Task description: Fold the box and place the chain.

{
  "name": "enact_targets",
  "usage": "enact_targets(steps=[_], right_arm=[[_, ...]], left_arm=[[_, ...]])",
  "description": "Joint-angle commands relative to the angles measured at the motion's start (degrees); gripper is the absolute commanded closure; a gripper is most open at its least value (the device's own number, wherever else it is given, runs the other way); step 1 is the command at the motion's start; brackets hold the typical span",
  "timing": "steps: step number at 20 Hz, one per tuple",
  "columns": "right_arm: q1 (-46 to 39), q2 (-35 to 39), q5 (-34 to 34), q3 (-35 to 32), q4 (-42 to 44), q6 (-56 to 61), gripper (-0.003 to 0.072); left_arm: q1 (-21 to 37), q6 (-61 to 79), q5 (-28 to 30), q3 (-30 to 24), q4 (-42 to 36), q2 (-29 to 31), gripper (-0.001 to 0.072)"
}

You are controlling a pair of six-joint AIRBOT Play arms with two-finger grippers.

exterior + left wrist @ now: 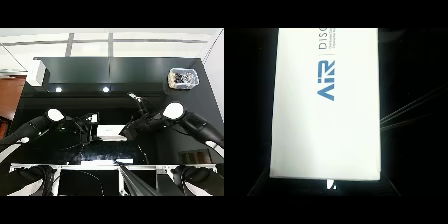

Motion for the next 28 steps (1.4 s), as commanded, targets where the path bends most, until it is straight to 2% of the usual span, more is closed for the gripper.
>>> enact_targets(steps=[1, 7, 11, 13, 15, 16, 21, 24, 28], right_arm=[[-0.2, -5.4, -4.0, -1.4, 9.5, 1.4, 0.0658], [-0.3, -11.7, -4.2, -1.4, 6.2, 1.2, 0.0658], [-0.7, -11.7, -2.6, -1.4, 6.4, -0.7, 0.0658], [-2.7, -9.3, 1.6, -1.3, 9.5, -5.4, 0.0656], [-6.8, -4.4, 4.2, -1.3, 10.3, -5.7, 0.0647], [-9.6, -1.4, 5.5, -1.3, 10.2, -5.7, 0.0647], [-24.9, 10.2, 9.3, -1.3, 4.4, -4.9, 0.0647], [-27.8, 11.0, 8.1, -1.3, -0.3, -4.5, 0.0647], [-27.8, 11.0, 6.0, -1.3, -0.9, -4.6, 0.0647]], left_arm=[[0.0, 0.0, 0.1, 0.1, 0.0, 0.0, 0.0225], [0.0, 0.0, 0.3, 0.1, 0.0, 0.0, 0.0225], [0.0, 0.0, 0.3, 0.1, 0.0, 0.0, 0.0224], [0.0, -0.3, 0.2, 0.1, 0.0, 0.1, 0.0218], [0.0, -0.5, 0.2, 0.1, 0.0, 1.2, 0.0142], [0.1, -1.3, 0.3, 0.1, 0.3, 2.3, -0.0006], [0.2, -13.5, 0.3, 0.5, 16.1, 11.5, -0.0009], [-1.4, -17.9, 0.1, 2.3, 9.4, 13.0, -0.0009], [-8.6, -21.1, 4.0, 6.8, 8.7, 7.8, -0.0008]])
